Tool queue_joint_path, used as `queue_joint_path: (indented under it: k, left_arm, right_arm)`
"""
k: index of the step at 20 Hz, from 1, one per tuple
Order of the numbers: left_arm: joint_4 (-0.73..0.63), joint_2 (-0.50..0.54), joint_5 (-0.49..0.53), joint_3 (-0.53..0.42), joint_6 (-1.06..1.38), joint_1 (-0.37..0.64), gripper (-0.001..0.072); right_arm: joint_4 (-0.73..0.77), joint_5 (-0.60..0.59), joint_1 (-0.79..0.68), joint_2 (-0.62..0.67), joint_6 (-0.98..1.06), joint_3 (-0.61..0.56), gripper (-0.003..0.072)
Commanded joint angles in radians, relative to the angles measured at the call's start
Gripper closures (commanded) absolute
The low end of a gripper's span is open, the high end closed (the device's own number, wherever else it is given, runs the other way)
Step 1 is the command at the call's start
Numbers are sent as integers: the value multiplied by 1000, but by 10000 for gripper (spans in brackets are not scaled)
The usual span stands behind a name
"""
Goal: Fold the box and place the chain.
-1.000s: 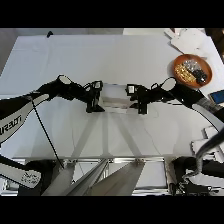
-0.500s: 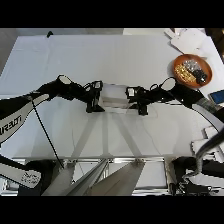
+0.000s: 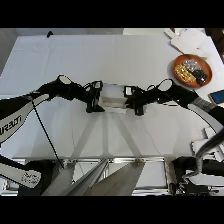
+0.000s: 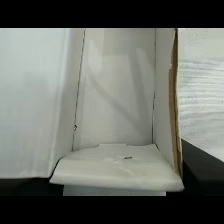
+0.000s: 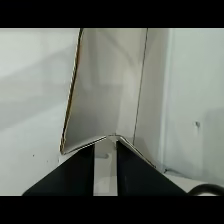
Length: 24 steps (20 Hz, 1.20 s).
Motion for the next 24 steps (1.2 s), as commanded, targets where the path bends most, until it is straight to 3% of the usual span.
queue_joint_path:
  k: [1, 2, 3, 4, 9, 12, 13, 14, 15, 19, 24]
  left_arm:
    - [0, -1, 0, 0, 0, 0, 330]
    - [0, -1, 0, 0, 0, -1, 330]
    - [0, -1, 0, 0, 0, 0, 330]
    - [0, -1, 0, 0, 0, -1, 330]
    - [0, -1, 0, 0, 0, 0, 330]
    - [0, -1, 0, 0, 0, 0, 330]
    - [0, -1, 0, 0, 0, 0, 330]
    - [0, -1, 0, 0, 0, 0, 330]
    - [0, -1, 0, 0, 0, 0, 330]
    - [0, -1, 0, 0, 0, -1, 330]
    - [0, -1, 0, 0, 0, -1, 330]
  right_arm:
    - [51, -29, 13, -5, 1, 0, 573]
    - [56, -28, 13, -5, 4, 0, 487]
    - [58, -27, 13, -5, 5, 0, 343]
    - [58, -26, 13, -5, 5, 0, 265]
    - [57, -26, 13, -5, 9, 0, 198]
    - [57, -26, 13, -5, 13, 0, 259]
    - [57, -25, 13, -5, 13, 0, 345]
    - [56, -22, 13, -5, 13, 0, 485]
    - [56, -22, 13, -5, 13, 0, 680]
    - [57, -34, 13, 18, 60, 0, 673]
    - [54, -22, 13, 188, 105, 0, 673]
